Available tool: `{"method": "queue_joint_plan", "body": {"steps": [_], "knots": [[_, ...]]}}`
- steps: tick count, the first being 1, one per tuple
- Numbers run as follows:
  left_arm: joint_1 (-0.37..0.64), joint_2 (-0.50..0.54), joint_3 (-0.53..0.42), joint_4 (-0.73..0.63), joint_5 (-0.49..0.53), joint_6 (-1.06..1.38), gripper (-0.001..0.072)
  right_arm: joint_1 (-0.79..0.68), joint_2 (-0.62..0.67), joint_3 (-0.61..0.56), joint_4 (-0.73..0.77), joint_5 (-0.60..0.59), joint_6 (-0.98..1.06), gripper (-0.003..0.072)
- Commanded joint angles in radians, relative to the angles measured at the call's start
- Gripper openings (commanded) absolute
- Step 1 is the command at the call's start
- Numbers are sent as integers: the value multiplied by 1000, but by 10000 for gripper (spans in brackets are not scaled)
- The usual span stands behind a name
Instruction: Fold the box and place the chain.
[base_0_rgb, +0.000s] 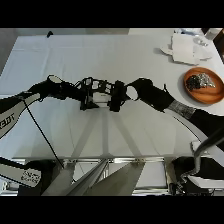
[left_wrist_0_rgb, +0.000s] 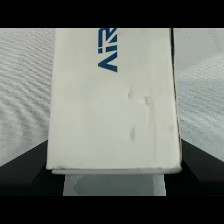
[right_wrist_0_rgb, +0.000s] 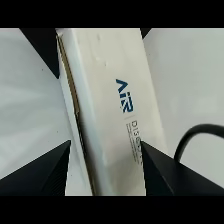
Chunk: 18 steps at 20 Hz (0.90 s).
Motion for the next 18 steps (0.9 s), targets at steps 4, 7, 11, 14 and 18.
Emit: {"method": "queue_joint_plan", "body": {"steps": [4,7,11,14,18], "knots": [[1,0,1,-1,3,-1,393,-16,103,2,-19,8,-2,475],[1,0,1,-1,3,-1,393,-95,134,5,195,13,2,472],[1,0,1,-1,3,-1,393,-253,113,6,670,80,51,143],[1,0,1,-1,3,-1,393,-307,74,6,807,121,53,10],[1,0,1,-1,3,-1,393,-315,-32,5,869,282,50,9]]}}
